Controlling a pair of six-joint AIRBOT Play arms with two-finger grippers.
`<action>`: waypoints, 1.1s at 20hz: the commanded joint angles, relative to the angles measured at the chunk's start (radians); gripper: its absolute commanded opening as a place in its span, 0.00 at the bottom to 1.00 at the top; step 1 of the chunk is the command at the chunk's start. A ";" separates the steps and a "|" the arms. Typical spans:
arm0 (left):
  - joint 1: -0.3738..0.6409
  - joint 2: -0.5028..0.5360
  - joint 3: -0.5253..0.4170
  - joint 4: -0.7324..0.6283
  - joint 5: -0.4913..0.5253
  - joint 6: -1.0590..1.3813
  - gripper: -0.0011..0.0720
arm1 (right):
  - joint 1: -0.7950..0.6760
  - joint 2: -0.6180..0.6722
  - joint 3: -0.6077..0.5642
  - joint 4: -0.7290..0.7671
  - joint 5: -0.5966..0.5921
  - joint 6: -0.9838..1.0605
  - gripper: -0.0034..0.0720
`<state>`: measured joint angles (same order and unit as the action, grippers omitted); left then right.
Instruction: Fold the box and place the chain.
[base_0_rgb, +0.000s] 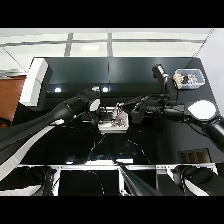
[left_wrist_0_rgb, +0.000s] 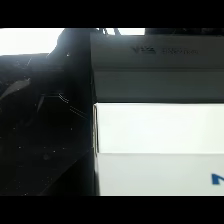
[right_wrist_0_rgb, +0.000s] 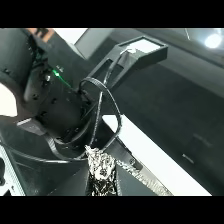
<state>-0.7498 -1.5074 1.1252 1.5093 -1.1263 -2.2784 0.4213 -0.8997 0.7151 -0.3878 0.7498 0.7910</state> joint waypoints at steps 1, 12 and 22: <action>0.000 0.000 0.000 0.000 0.000 0.001 0.05 | 0.001 -0.025 -0.028 0.001 -0.014 0.035 0.06; 0.000 0.000 0.000 -0.001 0.008 0.000 0.05 | -0.071 -0.114 -0.053 -0.176 0.000 0.062 0.52; 0.002 0.000 0.000 -0.007 0.018 0.007 0.05 | -0.196 -0.101 -0.053 -0.306 0.073 0.035 0.52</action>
<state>-0.7490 -1.5074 1.1252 1.5024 -1.1103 -2.2768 0.2356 -1.0023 0.6624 -0.6739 0.8211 0.8383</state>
